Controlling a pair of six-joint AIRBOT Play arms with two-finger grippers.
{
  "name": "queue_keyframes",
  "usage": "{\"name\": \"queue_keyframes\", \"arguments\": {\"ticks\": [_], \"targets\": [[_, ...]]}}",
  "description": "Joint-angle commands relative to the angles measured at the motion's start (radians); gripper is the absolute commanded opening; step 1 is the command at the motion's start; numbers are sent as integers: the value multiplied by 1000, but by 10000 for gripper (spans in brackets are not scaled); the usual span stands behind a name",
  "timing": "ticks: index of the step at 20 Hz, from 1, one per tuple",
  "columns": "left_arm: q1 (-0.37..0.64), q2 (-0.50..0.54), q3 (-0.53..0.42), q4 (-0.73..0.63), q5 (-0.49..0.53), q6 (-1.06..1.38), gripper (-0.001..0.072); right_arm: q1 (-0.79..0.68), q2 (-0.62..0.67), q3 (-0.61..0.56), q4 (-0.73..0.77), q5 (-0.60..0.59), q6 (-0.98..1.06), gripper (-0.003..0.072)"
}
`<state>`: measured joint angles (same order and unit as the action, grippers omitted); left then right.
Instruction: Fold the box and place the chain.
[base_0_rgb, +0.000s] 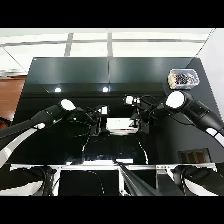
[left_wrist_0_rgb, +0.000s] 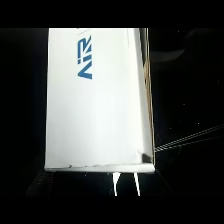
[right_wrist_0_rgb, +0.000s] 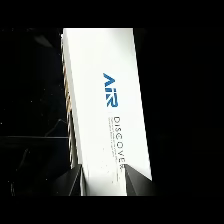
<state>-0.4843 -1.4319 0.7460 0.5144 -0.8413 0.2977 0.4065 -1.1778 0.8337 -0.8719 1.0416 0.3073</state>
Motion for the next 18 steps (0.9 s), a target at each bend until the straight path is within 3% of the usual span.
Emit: {"name": "queue_keyframes", "arguments": {"ticks": [1,11,12,13,18], "targets": [[-1,1,0,0,0,2,404,1,-1,0,0,1,4,305],[-1,0,0,0,0,2,404,1,-3,-22,16,-7,11,306],[-1,0,0,0,0,2,404,1,-3,-22,16,-7,11,292],[-1,0,0,0,0,2,404,1,-2,-21,16,-9,11,193],[-1,0,0,0,0,2,404,0,15,-9,11,-12,15,192]]}}
